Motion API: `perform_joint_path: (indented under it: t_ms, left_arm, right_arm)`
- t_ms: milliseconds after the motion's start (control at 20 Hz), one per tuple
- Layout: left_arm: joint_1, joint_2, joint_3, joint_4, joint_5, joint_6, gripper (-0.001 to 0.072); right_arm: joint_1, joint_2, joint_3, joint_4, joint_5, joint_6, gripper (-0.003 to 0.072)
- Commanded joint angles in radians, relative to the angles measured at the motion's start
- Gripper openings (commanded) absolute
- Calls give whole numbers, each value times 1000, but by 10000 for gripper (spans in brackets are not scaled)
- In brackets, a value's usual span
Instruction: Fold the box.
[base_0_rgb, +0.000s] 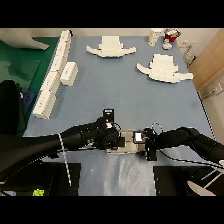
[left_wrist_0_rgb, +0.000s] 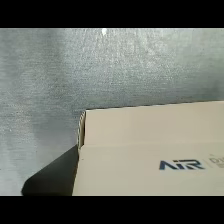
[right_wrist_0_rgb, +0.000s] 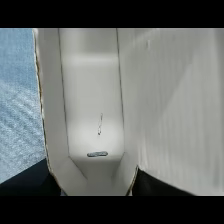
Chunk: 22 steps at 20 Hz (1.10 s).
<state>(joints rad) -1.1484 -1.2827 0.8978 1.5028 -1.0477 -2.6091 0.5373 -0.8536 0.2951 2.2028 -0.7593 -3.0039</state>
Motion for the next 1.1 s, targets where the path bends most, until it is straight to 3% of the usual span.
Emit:
perform_joint_path:
  t_ms: [0,350,400,450,500,850,1050]
  left_arm:
    - [-1,-2,2,5,-1,-14,12]
    - [-1,-2,2,-3,-2,-36,15]
    - [-2,-2,2,-3,-2,-35,63]
    - [-4,-2,2,-3,0,-36,354]
    - [-4,-2,2,-3,-1,-36,501]
    - [-3,6,11,-7,-21,-31,500]
    - [-5,109,93,-10,-190,85,499]
  right_arm:
    - [0,1,1,0,0,0,502]
    - [0,1,1,0,0,0,502]
    - [0,1,1,0,0,0,501]
    - [0,1,1,0,0,0,502]
    - [0,0,1,0,0,0,502]
    - [0,1,1,0,0,0,502]
    - [0,1,1,0,0,0,502]
